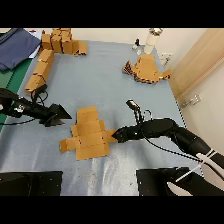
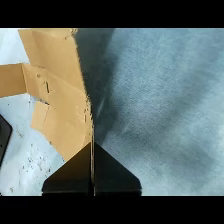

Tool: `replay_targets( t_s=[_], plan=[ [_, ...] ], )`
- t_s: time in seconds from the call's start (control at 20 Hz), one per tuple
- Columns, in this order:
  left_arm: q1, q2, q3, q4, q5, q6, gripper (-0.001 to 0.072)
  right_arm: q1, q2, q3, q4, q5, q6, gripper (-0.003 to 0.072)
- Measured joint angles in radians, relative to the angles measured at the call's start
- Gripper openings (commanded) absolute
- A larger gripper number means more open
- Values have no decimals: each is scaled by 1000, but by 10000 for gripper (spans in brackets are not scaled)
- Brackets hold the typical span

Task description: Fold the box.

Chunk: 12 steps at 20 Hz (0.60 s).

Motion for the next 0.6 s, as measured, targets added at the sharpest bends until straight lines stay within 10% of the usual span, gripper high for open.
replay_targets(
  t_s=[0.6],
  plan=[
    [-97,-309,106,-188,13,230,670,9,21,-11,5,-18,28,2]
  ],
)
